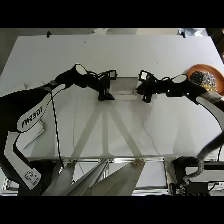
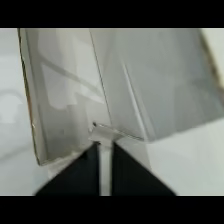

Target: Fold the box and place the chain.

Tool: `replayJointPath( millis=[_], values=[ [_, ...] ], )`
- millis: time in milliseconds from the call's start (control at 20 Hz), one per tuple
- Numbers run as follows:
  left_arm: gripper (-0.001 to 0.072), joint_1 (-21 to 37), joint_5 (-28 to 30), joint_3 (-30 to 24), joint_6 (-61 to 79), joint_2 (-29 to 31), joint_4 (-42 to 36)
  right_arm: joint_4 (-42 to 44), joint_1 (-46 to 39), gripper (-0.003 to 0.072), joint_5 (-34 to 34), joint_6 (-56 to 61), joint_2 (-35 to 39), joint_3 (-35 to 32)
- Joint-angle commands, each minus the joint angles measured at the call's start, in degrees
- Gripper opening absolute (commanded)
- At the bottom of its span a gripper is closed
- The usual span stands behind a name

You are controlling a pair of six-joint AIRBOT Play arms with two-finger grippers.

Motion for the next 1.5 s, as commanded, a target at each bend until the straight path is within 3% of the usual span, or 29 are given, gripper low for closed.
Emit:
replayJointPath(
  millis=[0, 250, 400, 550, 650, 950, 1450],
  values=[
    [0.0019, -0.04, -0.15, 0.00, -0.07, 0.04, 0.02, -1.55, -0.02, 0.0012, -1.16, 0.59, 0.33, 0.00],
    [0.0019, -0.04, -0.15, 0.00, -0.07, 0.04, 0.02, -3.32, -2.69, 0.0012, -6.51, 10.12, 4.66, 0.00],
    [0.0019, -0.04, -0.15, 0.00, -0.07, 0.04, 0.02, -5.66, -8.00, 0.0012, -7.65, 25.11, 8.31, 0.00],
    [0.0019, -0.04, -0.15, 0.00, -0.07, 0.04, 0.02, -17.27, -14.99, 0.0011, -1.88, 47.04, 8.87, 0.00],
    [0.0019, -0.04, -0.15, 0.00, -0.07, 0.04, 0.04, -24.28, -18.36, 0.0011, 4.74, 54.14, 8.20, 0.00],
    [0.0019, -0.04, -0.11, 0.00, -0.04, 0.04, 0.57, -23.37, -20.22, 0.0009, 15.26, 57.11, 3.48, 0.00],
    [0.0019, -0.02, -0.13, 0.00, -0.04, 0.85, 0.70, -10.27, -20.09, 0.0009, 16.72, 54.12, -2.43, 0.00]
  ],
)
